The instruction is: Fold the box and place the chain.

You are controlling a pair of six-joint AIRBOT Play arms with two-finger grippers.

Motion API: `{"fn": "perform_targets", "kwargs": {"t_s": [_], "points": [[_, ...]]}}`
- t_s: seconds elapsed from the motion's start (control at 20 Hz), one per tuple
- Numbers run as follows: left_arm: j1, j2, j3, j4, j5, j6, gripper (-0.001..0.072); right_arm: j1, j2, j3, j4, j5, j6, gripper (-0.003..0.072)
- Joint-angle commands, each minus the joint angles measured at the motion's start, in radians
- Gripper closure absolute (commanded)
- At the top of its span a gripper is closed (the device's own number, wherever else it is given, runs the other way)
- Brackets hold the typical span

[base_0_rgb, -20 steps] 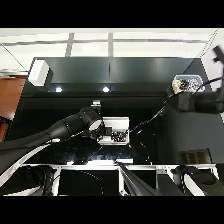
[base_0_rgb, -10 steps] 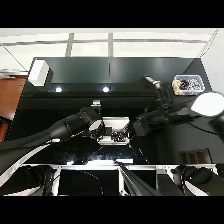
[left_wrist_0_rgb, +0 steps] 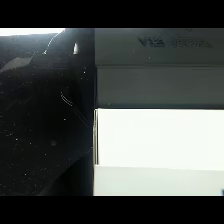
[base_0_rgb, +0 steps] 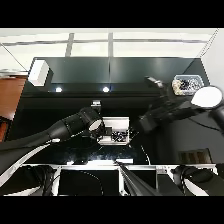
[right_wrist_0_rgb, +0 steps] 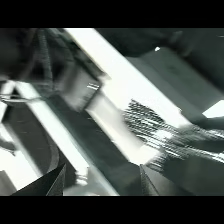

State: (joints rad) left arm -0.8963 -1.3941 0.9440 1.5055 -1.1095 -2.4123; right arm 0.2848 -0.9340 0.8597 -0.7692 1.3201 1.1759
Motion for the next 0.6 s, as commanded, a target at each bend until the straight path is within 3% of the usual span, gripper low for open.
{"fn": "perform_targets", "kwargs": {"t_s": [0.0, 0.15, 0.2, 0.25, 0.35, 0.55], "points": [[0.0, -0.001, 0.0, 0.0, 0.003, 0.0, 0.068, -0.203, 0.134, -0.123, -0.037, -0.023, -0.177, 0.0163], [0.0, -0.001, 0.0, 0.0, 0.005, 0.0, 0.068, -0.195, 0.177, -0.38, 0.056, -0.281, -0.304, 0.0161], [0.0, -0.001, 0.0, 0.0, 0.005, 0.0, 0.068, -0.161, 0.176, -0.441, 0.074, -0.363, -0.373, 0.0108], [0.0, -0.001, 0.0, 0.0, 0.005, 0.0, 0.068, -0.114, 0.176, -0.488, 0.072, -0.443, -0.454, -0.0032], [0.0, -0.001, 0.0, 0.0, 0.005, 0.0, 0.068, -0.018, 0.176, -0.533, 0.049, -0.544, -0.619, -0.0031], [0.0, -0.001, 0.0, 0.0, 0.006, 0.0, 0.068, 0.16, 0.097, -0.537, 0.062, -0.617, -0.882, -0.003]]}}
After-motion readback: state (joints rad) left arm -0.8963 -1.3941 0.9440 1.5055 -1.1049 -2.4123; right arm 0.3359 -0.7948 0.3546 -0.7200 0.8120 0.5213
